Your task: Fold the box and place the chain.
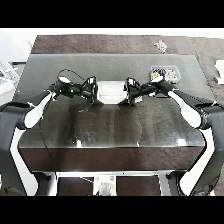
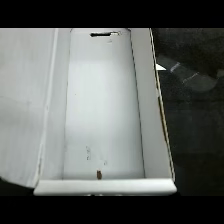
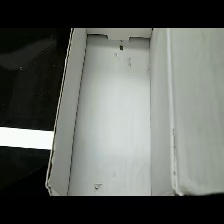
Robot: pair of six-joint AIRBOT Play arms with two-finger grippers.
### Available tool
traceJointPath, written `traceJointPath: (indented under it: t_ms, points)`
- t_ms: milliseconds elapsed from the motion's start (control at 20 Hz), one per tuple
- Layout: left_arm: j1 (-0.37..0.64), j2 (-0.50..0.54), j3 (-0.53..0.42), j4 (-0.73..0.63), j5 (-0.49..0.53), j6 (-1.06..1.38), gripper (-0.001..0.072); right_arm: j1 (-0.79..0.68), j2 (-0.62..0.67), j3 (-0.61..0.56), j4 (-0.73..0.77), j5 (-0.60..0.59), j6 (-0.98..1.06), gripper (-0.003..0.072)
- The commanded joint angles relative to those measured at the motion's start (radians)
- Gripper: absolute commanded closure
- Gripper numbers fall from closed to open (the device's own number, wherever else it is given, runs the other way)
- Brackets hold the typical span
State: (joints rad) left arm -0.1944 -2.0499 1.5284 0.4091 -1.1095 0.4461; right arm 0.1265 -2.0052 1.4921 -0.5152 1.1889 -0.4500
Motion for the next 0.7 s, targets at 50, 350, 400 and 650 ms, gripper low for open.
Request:
traceJointPath:
  t_ms: [50,350,400,650]
  points:
    - [0.000,-0.001,0.001,0.001,0.001,0.000,0.0225,0.001,0.000,0.000,0.002,0.002,0.000,0.0094]
    - [0.000,-0.001,0.001,0.001,-0.001,0.000,0.0225,0.000,0.001,-0.002,0.003,0.014,0.024,0.0086]
    - [0.000,-0.001,0.001,0.002,-0.001,0.000,0.0225,-0.006,0.003,0.002,0.003,0.015,0.024,0.0030]
    - [0.000,-0.001,0.001,0.002,-0.002,0.000,0.0225,-0.071,0.051,0.002,0.003,0.084,0.055,-0.0034]
